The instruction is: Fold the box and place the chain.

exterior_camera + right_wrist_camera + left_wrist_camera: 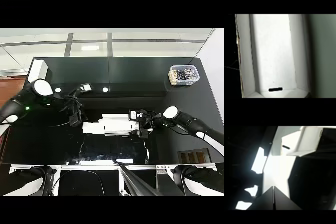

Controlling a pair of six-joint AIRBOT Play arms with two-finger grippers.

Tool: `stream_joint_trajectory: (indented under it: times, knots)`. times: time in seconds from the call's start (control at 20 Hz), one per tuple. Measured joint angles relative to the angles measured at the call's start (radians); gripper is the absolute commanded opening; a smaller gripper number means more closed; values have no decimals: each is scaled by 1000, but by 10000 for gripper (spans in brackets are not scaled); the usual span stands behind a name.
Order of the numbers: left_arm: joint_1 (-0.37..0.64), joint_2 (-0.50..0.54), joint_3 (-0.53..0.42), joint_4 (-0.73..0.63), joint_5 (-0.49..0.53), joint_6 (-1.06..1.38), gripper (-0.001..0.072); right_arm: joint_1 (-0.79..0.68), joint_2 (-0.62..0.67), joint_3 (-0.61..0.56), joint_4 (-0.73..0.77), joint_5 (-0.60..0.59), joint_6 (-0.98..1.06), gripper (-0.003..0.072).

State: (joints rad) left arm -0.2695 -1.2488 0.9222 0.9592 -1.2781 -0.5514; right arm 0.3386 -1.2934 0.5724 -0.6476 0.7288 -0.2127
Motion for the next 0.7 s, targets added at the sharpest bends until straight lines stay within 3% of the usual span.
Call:
stream_joint_trajectory:
  times: [0.15,0.25,0.5,0.7]
  knots:
    - [23,16,-64,-308,-48,-7,21,0,0,0,0,0,0,405]
    - [7,19,-121,-484,12,38,21,0,0,0,0,1,0,405]
    - [-76,7,-185,-569,130,79,23,0,0,0,0,1,0,405]
    - [-85,-6,-196,-607,222,89,22,0,0,0,0,1,0,405]
